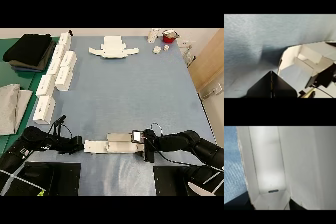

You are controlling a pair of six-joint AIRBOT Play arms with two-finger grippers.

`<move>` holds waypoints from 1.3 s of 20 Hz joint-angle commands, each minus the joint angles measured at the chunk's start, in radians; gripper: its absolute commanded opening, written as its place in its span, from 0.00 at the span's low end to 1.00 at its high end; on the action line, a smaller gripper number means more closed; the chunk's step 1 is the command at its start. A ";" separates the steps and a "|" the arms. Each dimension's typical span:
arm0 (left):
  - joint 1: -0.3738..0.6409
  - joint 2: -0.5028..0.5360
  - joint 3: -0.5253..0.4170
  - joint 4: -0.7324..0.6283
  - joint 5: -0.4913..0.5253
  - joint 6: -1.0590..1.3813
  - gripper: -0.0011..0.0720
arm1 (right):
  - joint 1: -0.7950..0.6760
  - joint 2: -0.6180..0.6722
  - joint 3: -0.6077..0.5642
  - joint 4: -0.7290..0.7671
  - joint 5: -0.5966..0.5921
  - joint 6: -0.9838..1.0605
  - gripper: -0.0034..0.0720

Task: Fold the box.

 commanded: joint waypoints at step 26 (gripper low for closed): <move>-0.337 -0.129 0.116 -0.180 0.177 0.003 0.57 | 0.000 0.000 0.001 0.000 0.000 0.000 0.71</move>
